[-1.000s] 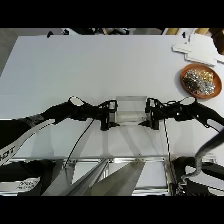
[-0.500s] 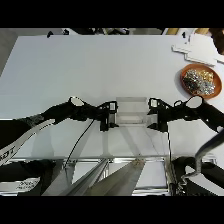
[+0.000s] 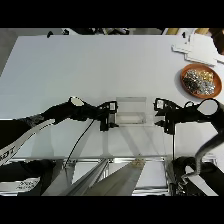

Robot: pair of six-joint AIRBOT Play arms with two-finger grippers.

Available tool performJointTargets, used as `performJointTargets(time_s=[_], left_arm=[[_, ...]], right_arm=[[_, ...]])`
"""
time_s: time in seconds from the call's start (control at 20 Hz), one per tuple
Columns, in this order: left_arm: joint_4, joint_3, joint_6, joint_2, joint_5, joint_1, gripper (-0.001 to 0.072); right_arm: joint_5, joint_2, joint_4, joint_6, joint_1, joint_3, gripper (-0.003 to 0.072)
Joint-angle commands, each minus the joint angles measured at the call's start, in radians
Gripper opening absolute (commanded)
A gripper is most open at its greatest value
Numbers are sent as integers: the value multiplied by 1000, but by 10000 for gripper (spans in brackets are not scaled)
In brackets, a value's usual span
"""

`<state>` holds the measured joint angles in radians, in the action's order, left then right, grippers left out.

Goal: Fold the box and place the chain.

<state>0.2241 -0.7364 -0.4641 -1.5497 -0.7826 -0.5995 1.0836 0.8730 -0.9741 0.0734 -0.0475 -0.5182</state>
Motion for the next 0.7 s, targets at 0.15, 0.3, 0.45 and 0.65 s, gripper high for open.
performJointTargets(time_s=[0.15, 0.3, 0.45, 0.65], left_arm=[[0, 0, 0, 0, 0, 0, 83], [0, 0, 0, 0, 0, 1, 83], [0, 0, 0, 0, 0, 0, 83], [0, 0, 0, 0, 0, 0, 83]], right_arm=[[-64, -5, 484, -113, -2, -1, 16], [-219, 132, 684, -119, -2, -1, 14], [-278, 306, 924, -233, -2, -33, 17], [-290, 491, 816, -114, -2, -156, 17]])
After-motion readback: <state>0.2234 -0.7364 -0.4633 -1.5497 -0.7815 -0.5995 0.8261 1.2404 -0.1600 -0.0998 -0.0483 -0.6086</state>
